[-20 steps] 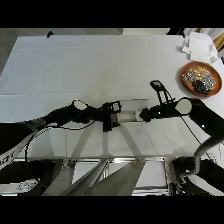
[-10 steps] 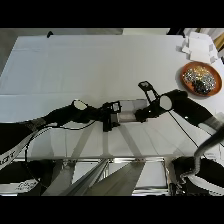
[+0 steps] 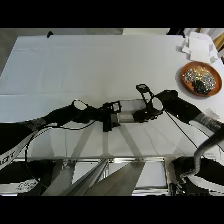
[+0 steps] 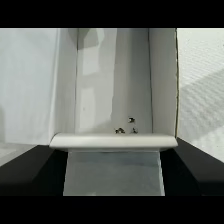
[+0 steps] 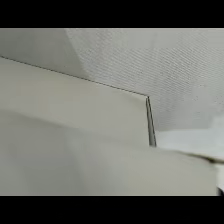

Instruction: Fold the box and place the chain.

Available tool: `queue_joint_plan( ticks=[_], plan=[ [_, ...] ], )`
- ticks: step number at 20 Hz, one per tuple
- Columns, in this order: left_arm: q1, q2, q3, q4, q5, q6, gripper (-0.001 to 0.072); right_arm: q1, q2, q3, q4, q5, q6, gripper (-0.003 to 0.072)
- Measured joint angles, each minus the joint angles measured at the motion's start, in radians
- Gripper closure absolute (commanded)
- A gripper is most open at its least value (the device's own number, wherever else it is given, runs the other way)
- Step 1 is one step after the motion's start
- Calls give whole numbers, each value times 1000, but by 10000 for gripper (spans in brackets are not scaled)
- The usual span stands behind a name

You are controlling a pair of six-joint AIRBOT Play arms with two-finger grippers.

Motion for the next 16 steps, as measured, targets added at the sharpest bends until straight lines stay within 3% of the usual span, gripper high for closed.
queue_joint_plan(
  ticks=[4, 6, 7, 9, 16],
  plan=[
    [1, 0, 0, 1, 0, 0, 457, 1, -5, 5, -15, 3, 17, 649],
    [1, 0, 0, 0, 0, -3, 457, 1, -8, 7, -14, -3, 24, 677],
    [1, 0, 0, 0, 0, -2, 457, 1, -10, 7, -11, -3, 23, 673],
    [1, 0, 0, 2, 0, 3, 457, 1, -17, 8, -3, -4, 16, 433],
    [0, 0, 0, 0, 3, 1, 457, -37, -25, 44, 13, 4, 21, 426]
  ],
)
